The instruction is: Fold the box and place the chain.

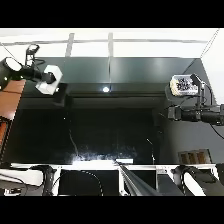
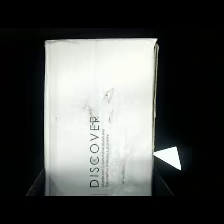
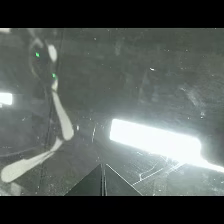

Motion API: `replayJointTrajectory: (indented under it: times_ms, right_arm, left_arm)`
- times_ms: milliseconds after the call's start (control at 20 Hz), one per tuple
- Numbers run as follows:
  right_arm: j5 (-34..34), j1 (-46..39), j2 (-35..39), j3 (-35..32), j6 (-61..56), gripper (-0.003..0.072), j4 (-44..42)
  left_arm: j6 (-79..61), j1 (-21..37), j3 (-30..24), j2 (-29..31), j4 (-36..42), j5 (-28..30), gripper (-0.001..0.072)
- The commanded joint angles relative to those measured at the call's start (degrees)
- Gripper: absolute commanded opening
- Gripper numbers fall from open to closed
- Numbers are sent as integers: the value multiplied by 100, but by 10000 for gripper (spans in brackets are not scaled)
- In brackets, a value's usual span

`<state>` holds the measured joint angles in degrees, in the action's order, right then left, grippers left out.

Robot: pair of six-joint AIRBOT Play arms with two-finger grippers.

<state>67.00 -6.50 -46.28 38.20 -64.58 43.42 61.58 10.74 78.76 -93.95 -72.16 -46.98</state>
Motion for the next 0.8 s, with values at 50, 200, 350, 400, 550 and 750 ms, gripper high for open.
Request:
replayJointTrajectory:
  times_ms: [50, 200, 350, 400, 550, 750]
  right_arm:
    - [-22, -2, 4, -2, -37, 13, -35]
    - [-20, -2, 4, -2, -146, 12, -33]
    - [-125, -2, 4, -2, -192, 12, -31]
    - [-205, -2, 4, -2, -234, 12, -31]
    - [-221, -2, 4, -2, -251, 13, -28]
    - [-509, 175, 4, -2, -238, 12, 42]
  left_arm:
    - [619, 555, 1460, -1226, -538, -155, 292]
    - [610, 629, 2087, -1797, -713, -131, 292]
    - [614, 586, 2470, -2186, -636, 221, 299]
    - [610, 525, 2500, -2232, -695, 249, 483]
    - [621, 374, 2789, -2140, -1290, 35, 711]
    - [1698, 328, 3851, -2026, -1261, -1836, 547]
